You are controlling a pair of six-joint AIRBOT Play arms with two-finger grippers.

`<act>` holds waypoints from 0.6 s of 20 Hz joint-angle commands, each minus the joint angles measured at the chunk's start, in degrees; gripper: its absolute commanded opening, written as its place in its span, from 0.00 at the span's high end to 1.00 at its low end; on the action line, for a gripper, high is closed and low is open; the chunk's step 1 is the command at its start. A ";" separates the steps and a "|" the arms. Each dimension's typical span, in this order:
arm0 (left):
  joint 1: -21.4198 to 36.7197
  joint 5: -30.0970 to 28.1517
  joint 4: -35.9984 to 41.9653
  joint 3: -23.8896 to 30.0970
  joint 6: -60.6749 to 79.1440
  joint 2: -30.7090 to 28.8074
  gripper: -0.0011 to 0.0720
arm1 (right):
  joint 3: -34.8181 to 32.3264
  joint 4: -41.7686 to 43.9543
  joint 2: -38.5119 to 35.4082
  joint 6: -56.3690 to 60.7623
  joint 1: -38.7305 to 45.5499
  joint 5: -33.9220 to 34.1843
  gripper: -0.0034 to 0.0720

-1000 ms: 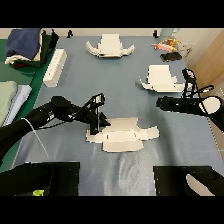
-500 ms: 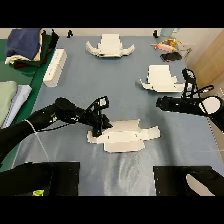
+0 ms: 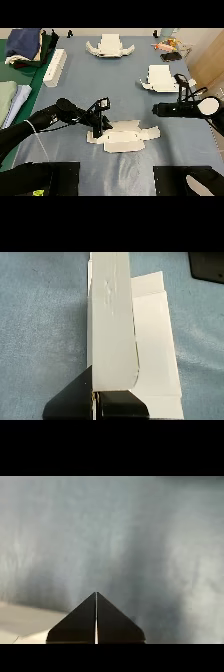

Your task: Fold the box.

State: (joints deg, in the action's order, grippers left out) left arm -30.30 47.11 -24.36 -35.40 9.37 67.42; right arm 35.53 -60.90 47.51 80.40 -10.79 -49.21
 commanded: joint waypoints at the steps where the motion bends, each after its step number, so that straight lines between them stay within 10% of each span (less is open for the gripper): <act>1: -0.02 -0.04 -0.07 -0.02 -0.24 -0.02 0.96 | -0.13 0.63 -1.49 -1.18 -8.74 -11.26 0.95; 7: -0.02 -0.09 -0.09 -0.02 -0.22 -0.02 0.96 | -4.15 -11.91 -7.98 -0.26 -41.42 -9.60 0.93; 9: -0.02 -0.07 -0.09 -0.02 -0.22 -0.02 0.96 | -6.43 -21.33 -7.67 -0.28 -49.90 -7.21 0.38; 12: -0.02 -0.09 -0.07 -0.02 -0.22 -0.02 0.96 | -8.76 -33.11 -4.52 -0.52 -54.82 -0.76 0.32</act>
State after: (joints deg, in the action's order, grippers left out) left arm -30.30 47.05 -24.43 -35.40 9.13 67.42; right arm 28.99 -81.28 41.54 79.90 -58.43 -55.31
